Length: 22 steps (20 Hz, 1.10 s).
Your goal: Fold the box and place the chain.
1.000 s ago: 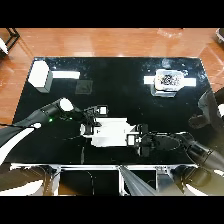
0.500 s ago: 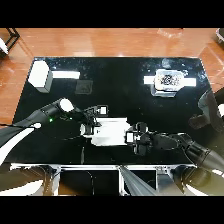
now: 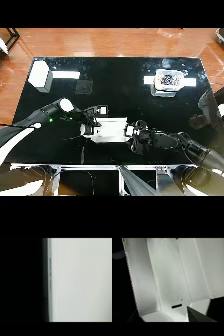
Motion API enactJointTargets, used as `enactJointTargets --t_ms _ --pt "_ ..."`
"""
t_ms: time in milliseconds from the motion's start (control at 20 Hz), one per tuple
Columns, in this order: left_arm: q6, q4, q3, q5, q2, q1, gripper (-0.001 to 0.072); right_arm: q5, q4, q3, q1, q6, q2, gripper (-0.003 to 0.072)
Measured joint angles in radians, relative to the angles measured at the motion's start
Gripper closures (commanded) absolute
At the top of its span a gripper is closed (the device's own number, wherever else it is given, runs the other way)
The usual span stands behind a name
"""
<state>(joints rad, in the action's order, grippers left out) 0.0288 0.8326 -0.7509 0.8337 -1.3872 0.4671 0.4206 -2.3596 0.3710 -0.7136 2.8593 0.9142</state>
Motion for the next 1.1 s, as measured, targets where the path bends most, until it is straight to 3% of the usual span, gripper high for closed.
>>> enactJointTargets --t_ms 350,1100 --pt "-0.002 0.0 0.0 0.005 0.0 0.0 0.0686 -0.063 0.024 0.013 0.0 -0.019 0.0 -0.0018" --pt "0.0 0.0 0.0 0.008 0.0 0.0 0.0687 -0.076 0.042 0.019 -0.001 0.01 0.0 -0.0018"
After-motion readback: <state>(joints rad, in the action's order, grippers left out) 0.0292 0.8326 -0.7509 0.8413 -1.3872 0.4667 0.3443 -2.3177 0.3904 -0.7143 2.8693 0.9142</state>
